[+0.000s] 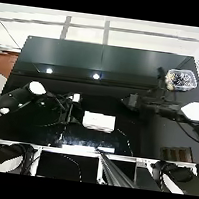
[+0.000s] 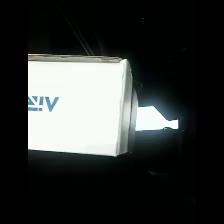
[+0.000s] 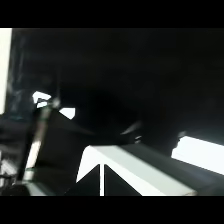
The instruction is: Fold the box and place the chain.
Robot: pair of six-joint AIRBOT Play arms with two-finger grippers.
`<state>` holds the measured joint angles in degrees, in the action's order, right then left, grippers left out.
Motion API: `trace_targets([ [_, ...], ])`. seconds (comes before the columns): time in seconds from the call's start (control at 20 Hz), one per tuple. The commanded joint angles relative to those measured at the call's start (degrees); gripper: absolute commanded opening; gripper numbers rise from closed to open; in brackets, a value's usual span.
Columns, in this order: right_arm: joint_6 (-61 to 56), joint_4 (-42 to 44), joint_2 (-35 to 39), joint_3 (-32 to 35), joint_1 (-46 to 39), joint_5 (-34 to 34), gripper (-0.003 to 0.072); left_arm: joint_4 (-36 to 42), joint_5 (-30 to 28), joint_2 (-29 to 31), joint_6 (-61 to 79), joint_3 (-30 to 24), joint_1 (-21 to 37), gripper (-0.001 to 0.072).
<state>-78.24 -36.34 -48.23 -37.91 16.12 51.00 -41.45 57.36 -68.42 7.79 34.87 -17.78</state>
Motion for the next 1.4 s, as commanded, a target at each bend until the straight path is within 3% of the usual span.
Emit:
trace_targets([
  [0.0,0.0,-3.9,2.6,-1.1,-6.7,3.3,0.0043,-0.5,3.8,5.4,-5.9,0.2,3.1,0.0715],
  [0.1,0.0,-5.7,2.5,-1.1,-7.1,3.2,0.0043,2.3,2.1,5.9,-10.0,1.1,1.9,0.0716],
  [0.3,0.0,-7.7,2.5,-1.0,-7.1,4.1,0.0043,1.0,0.0,5.4,-11.3,5.7,-6.4,0.0716],
  [0.6,0.0,-8.8,2.5,-1.0,-7.1,4.4,0.0043,2.6,-8.2,-1.5,-12.4,7.6,-18.8,0.0712],
  [1.35,0.0,-10.5,2.5,-1.0,-7.1,4.5,0.0043,3.0,-9.4,-4.5,-12.8,7.9,-20.2,0.0710],
])
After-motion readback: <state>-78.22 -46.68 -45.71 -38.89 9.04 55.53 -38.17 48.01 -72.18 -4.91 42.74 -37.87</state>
